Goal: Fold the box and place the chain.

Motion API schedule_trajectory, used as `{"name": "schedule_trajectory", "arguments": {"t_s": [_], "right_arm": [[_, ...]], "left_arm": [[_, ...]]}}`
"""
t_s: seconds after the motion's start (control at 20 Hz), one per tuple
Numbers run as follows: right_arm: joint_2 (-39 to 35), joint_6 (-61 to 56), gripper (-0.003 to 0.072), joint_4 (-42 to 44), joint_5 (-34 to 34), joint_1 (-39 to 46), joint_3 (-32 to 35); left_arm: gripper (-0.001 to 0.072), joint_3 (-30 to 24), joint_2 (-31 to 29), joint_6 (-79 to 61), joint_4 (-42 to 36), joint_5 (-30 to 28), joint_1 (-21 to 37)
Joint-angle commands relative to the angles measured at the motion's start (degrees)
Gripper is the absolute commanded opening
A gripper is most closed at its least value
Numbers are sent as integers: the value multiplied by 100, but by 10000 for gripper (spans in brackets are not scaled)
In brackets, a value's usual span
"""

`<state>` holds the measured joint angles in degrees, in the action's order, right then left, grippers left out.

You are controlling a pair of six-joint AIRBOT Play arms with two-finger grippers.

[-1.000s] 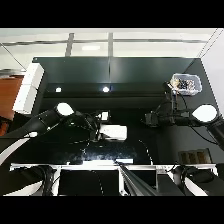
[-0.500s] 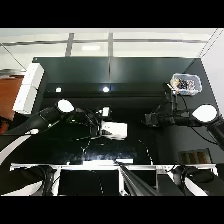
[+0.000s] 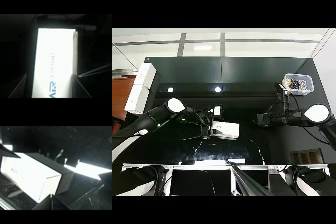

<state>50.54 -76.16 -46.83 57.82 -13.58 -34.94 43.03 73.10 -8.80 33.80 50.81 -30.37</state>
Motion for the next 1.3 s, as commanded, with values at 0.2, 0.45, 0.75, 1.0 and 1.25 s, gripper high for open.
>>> {"name": "schedule_trajectory", "arguments": {"t_s": [0.2,0.45,0.75,1.0,1.25], "right_arm": [[-2,0,24,2,-13,0,-4],[-2,2,24,0,-17,0,-4],[-2,2,24,-22,-26,0,-4],[-2,2,24,-26,-68,0,-4],[-2,2,24,-26,-66,0,-4]], "left_arm": [[710,4,111,-24,-13,144,-2],[710,4,254,-42,-44,129,-11],[711,4,315,-46,-240,35,-17],[711,4,540,-42,-273,-546,-450],[711,2,608,20,-144,-599,-426]]}}
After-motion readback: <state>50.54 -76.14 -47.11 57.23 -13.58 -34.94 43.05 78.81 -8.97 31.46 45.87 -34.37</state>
